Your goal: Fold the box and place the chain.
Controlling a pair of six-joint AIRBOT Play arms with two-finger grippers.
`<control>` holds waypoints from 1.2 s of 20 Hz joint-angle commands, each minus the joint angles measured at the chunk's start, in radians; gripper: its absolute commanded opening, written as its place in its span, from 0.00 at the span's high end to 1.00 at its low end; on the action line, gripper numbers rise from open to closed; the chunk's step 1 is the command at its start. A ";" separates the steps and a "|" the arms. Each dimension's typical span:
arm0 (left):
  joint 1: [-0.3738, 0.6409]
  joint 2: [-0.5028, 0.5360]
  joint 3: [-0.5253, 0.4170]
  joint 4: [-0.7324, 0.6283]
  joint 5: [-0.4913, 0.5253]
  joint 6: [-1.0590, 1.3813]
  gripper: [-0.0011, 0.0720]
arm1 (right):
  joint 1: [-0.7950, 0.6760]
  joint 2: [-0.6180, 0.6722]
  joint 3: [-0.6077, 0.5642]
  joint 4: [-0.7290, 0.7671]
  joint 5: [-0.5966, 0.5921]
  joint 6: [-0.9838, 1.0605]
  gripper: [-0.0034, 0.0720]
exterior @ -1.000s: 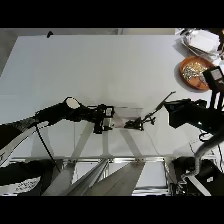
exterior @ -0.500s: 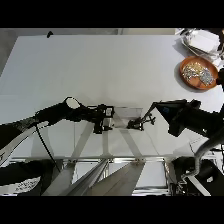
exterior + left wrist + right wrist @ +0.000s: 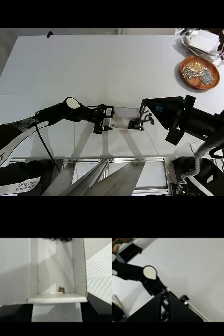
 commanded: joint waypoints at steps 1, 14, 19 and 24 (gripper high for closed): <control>0.000 0.000 0.001 0.000 0.000 0.000 0.56 | 0.063 -0.030 0.001 0.009 -0.052 -0.008 0.93; 0.000 0.000 0.001 0.000 0.000 0.000 0.56 | 0.155 -0.591 0.001 -0.088 -0.033 -0.022 0.93; 0.000 0.000 0.001 0.000 0.000 0.000 0.56 | 0.155 -0.647 -0.002 -0.087 -0.034 -0.018 0.93; 0.000 0.000 0.001 0.000 0.000 0.000 0.56 | 0.155 -0.664 -0.032 -0.083 -0.035 -0.018 0.93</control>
